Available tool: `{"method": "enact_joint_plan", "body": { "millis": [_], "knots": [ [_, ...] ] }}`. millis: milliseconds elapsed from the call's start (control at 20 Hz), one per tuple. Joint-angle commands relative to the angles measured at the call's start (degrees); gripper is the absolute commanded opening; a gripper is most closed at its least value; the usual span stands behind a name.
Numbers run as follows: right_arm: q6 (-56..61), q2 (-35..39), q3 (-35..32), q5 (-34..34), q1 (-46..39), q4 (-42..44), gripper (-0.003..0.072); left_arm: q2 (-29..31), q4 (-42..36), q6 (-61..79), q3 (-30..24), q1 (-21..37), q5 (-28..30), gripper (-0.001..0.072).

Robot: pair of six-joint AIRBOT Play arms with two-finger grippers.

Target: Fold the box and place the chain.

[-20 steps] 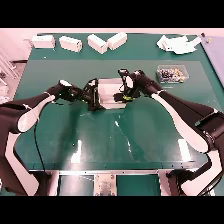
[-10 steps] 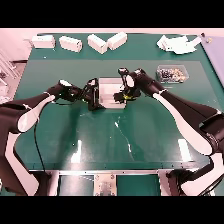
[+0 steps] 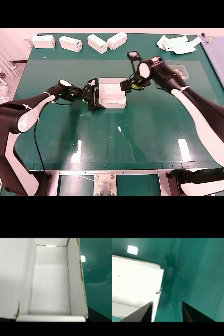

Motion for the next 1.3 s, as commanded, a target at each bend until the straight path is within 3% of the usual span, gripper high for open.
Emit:
{"method": "enact_joint_plan", "body": {
  "millis": [0,150,300,550,950,1250],
  "knots": [
    [-4.4,4.2,0.0,-1.4,-2.3,-2.6,0.0403,0.0,0.0,0.0,0.0,0.0,0.0,0.0634],
    [-6.5,3.8,-0.2,-2.1,-9.0,-4.6,0.039,0.0,0.0,0.0,0.0,0.0,0.0,0.0635],
    [-7.1,3.0,-0.7,-7.4,-18.4,-3.3,0.0391,0.0,0.0,0.0,0.0,0.0,0.0,0.0634],
    [-18.6,-1.1,-0.6,-17.9,-30.5,12.1,0.0389,0.0,0.0,0.0,0.0,0.0,0.0,0.0635],
    [-23.6,-14.4,8.4,-18.5,-35.3,14.5,0.039,0.0,0.0,0.0,0.0,0.0,0.0,0.0635],
    [-25.1,-18.9,13.3,-18.5,-35.3,13.8,0.0391,0.0,0.0,0.0,0.0,0.0,0.0,0.0635]
  ]
}}
